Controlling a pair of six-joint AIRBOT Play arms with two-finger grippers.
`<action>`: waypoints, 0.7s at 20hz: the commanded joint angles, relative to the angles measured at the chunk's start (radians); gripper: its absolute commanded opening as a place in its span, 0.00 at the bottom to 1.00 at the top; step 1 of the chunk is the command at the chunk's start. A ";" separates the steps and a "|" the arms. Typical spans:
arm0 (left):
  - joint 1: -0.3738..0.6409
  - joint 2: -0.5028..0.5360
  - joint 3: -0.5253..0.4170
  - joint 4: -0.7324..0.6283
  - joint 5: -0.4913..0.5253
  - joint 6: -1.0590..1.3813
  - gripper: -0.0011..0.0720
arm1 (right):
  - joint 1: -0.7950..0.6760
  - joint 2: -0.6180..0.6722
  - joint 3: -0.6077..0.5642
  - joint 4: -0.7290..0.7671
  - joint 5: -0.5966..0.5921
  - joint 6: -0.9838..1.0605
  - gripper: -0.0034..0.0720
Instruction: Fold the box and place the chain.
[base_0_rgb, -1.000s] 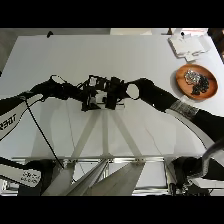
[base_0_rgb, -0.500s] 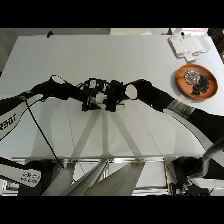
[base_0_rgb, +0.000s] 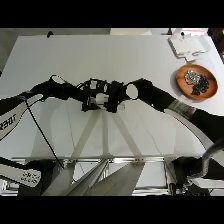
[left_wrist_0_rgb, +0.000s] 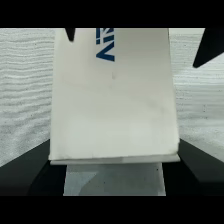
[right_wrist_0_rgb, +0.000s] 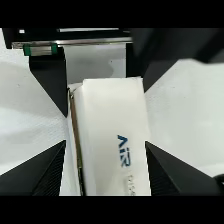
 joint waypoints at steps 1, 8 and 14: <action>0.000 0.000 0.000 0.000 0.002 0.000 0.53 | -0.008 0.038 0.000 0.029 0.004 0.045 0.63; 0.000 0.000 0.000 0.000 0.002 0.000 0.53 | -0.087 -0.009 0.000 0.476 0.005 0.239 0.06; 0.000 0.000 0.000 0.000 0.002 -0.001 0.53 | -0.067 -0.142 -0.001 0.419 0.110 0.260 0.06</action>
